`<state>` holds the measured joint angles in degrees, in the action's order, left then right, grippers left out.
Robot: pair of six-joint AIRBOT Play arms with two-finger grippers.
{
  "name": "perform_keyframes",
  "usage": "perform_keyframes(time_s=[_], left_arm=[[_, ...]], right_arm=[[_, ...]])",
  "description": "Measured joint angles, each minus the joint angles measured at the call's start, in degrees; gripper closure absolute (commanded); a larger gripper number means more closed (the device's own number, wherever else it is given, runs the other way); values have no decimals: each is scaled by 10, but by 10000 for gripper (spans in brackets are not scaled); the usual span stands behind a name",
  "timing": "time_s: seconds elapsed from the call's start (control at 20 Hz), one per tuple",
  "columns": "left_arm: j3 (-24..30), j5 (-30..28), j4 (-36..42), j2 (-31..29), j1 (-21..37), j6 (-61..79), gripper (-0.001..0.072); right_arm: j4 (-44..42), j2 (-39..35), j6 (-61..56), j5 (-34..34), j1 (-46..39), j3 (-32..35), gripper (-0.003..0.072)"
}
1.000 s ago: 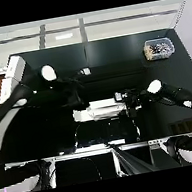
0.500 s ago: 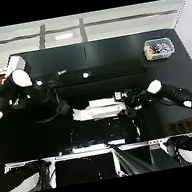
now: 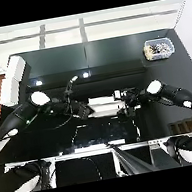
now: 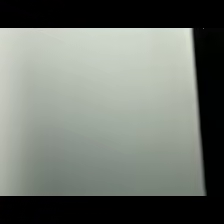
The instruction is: Fold the box and place the chain.
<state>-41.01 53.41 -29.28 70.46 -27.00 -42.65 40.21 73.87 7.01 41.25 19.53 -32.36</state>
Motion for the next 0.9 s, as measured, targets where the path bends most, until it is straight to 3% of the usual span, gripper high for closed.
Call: perform_keyframes(time_s=[0.15,0.35,0.55,0.9], left_arm=[[3,-111,95,2,1,68,684],[4,-214,126,21,5,108,684],[-4,-202,87,71,5,117,684],[-30,-112,41,114,17,118,686]], right_arm=[[0,0,0,-1,0,0,661],[-1,0,-1,-2,0,0,661],[-1,0,0,-2,0,0,661],[0,0,0,-1,0,0,662]])
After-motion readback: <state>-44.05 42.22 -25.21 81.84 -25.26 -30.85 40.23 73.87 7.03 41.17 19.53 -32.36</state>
